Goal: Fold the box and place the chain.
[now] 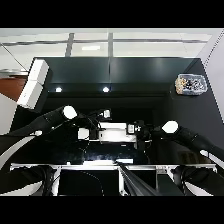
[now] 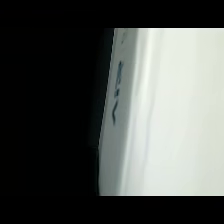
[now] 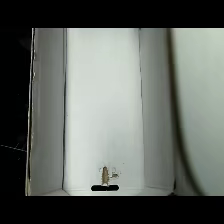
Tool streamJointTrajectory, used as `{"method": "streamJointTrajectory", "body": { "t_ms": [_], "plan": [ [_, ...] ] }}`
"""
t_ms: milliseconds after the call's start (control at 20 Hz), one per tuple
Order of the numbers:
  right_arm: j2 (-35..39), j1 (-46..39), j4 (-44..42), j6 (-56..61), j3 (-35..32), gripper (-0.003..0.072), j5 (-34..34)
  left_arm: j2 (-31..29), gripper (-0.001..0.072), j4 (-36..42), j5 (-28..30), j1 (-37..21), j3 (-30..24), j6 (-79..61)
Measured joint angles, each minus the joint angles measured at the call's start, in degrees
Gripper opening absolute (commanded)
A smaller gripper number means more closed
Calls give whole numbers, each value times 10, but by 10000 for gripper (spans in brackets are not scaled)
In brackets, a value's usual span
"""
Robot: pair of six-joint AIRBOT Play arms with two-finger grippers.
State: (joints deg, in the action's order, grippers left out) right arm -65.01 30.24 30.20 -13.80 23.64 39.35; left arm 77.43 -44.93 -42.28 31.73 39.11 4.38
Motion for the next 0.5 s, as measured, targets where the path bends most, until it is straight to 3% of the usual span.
{"method": "streamJointTrajectory", "body": {
  "t_ms": [500],
  "plan": [
    [-1,6,8,22,0,712,-22,0,27,1,0,0,0,0]
  ]
}}
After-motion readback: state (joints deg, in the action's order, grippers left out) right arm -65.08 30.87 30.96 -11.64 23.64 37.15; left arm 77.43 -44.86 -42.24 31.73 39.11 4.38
